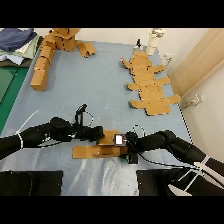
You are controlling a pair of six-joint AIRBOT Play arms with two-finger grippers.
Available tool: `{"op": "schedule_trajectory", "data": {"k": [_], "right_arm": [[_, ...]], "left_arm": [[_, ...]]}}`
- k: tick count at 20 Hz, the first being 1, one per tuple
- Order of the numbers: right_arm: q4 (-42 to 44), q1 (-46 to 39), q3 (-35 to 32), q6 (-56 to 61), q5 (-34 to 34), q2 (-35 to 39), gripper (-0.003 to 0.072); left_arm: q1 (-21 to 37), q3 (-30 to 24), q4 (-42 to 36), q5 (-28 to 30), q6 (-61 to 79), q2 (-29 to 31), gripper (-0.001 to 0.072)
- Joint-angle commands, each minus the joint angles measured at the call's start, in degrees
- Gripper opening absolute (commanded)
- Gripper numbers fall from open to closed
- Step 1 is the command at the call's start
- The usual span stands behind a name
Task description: Fold the box.
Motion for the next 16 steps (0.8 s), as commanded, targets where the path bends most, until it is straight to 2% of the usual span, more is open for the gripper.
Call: {"op": "schedule_trajectory", "data": {"k": [1, 3, 5, 8, 14, 15, 16], "right_arm": [[0.0, 0.0, 0.0, 0.0, 0.0, 0.0, 0.0519], [0.0, 0.0, 0.0, 0.0, 0.0, 0.0, 0.0519], [0.0, 0.0, 0.0, 0.0, 0.0, 0.0, 0.0519], [0.0, 0.0, 0.0, 0.0, 0.0, 0.0, 0.0518], [0.0, 0.0, 0.0, 0.0, 0.0, 0.0, 0.0519], [0.0, 0.0, 0.0, 0.0, 0.0, 0.0, 0.0519], [0.0, 0.0, 0.0, 0.0, 0.0, 0.0, 0.0518]], "left_arm": [[1.1, 0.2, 0.5, 0.7, 1.3, 0.0, 0.001], [3.0, 0.8, 0.5, 0.2, 5.2, 0.9, 0.001], [4.8, 0.8, 2.0, 0.4, 11.6, 4.1, 0.0009], [5.5, 0.6, 18.1, -1.2, 11.3, 12.4, 0.0009], [1.7, -2.2, 48.2, -11.8, 6.0, 30.0, 0.0013], [0.3, -2.8, 53.3, -13.9, 6.8, 31.5, 0.0056], [-1.0, -3.2, 57.0, -15.2, 8.0, 32.1, 0.0447]]}}
